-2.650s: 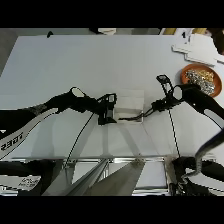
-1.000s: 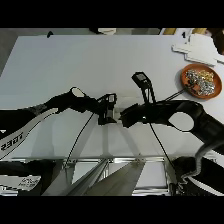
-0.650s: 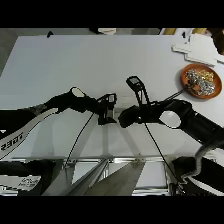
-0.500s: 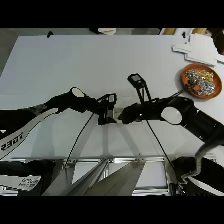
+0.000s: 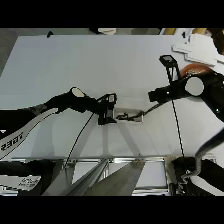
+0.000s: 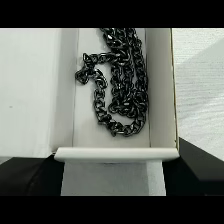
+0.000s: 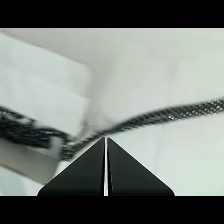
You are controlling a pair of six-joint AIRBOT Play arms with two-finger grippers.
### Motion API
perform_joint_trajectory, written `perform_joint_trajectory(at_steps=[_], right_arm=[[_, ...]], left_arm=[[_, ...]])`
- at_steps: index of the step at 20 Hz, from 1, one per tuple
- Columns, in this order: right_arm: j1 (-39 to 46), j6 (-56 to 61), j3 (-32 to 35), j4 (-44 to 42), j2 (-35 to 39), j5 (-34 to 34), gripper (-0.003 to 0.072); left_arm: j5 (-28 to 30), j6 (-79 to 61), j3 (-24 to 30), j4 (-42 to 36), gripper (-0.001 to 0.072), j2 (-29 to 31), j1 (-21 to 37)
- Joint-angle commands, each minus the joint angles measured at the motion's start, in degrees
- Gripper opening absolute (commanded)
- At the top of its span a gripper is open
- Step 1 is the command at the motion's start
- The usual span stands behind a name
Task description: Fold the box and place the chain.
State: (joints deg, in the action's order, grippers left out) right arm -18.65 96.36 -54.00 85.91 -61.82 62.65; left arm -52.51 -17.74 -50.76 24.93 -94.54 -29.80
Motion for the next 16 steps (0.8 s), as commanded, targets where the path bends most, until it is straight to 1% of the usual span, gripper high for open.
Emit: perform_joint_trajectory(at_steps=[1, 3, 4, 5, 6, 7, 8, 9, 10, 16], right_arm=[[3.3, 1.3, 0.0, 5.2, -3.7, 2.0, 0.0016], [3.3, 1.3, 0.0, 5.2, -6.3, 1.5, 0.0018], [3.3, 1.3, 0.0, 5.2, -7.5, 1.3, 0.0032], [3.3, 1.3, 0.1, 5.4, -8.8, 1.0, 0.0098], [3.3, 1.4, 0.1, 5.4, -10.0, 0.7, 0.0134], [3.3, 1.6, 0.1, 5.3, -11.4, 0.7, 0.0139], [3.2, 2.2, 0.1, 5.3, -12.5, 0.7, 0.0163], [3.2, 2.3, 0.1, 5.3, -13.6, 0.7, 0.0243], [3.2, 2.2, 0.1, 5.3, -14.4, 0.7, 0.0262], [3.2, 2.8, 0.1, 5.3, -17.9, 0.2, 0.0259]], left_arm=[[0.0, 0.0, -0.1, 0.0, 0.0209, 0.0, 0.1], [0.0, 0.0, -0.1, 0.0, 0.0209, 0.0, 0.1], [0.0, 0.0, -0.1, 0.0, 0.0209, 0.0, 0.1], [0.0, 0.0, -0.1, 0.0, 0.0209, 0.0, 0.1], [0.0, 0.0, -0.1, 0.0, 0.0209, 0.0, 0.1], [0.0, 0.0, -0.1, 0.0, 0.0209, 0.0, 0.1], [0.0, 0.0, -0.1, 0.0, 0.0209, 0.0, 0.1], [0.0, 0.0, -0.1, 0.0, 0.0209, 0.0, 0.1], [0.0, 0.0, -0.1, 0.0, 0.0209, 0.0, 0.1], [0.0, 0.0, -0.1, 0.0, 0.0209, 0.0, 0.1]])
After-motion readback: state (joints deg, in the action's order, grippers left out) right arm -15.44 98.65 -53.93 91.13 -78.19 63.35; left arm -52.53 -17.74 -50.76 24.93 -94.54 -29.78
